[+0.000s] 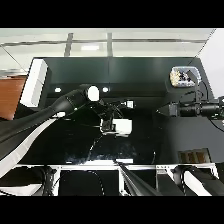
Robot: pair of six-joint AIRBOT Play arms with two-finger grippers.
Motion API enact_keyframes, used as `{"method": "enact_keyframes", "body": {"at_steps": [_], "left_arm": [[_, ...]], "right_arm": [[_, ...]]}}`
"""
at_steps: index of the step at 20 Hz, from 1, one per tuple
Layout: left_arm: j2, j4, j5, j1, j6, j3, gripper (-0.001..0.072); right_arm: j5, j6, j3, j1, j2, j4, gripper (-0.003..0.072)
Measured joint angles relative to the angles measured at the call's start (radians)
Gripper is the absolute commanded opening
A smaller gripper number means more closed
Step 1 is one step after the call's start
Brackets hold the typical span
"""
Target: Fold the box and place the chain.
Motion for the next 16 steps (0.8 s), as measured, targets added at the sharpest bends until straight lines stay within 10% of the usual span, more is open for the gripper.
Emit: {"method": "enact_keyframes", "body": {"at_steps": [5, 8, 16], "left_arm": [[-0.017, 0.046, 0.080, -0.052, -0.132, 0.002, 0.0690], [-0.027, 0.079, 0.125, -0.085, -0.179, 0.003, 0.0320], [0.129, 0.402, -0.069, 0.050, -0.558, 0.004, 0.0310]], "right_arm": [[-0.002, 0.000, 0.000, 0.000, 0.000, 0.000, 0.0019], [-0.009, 0.000, 0.000, 0.000, 0.000, 0.000, 0.0019], [-0.020, 0.000, 0.000, 0.000, 0.000, 0.000, 0.0019]]}}
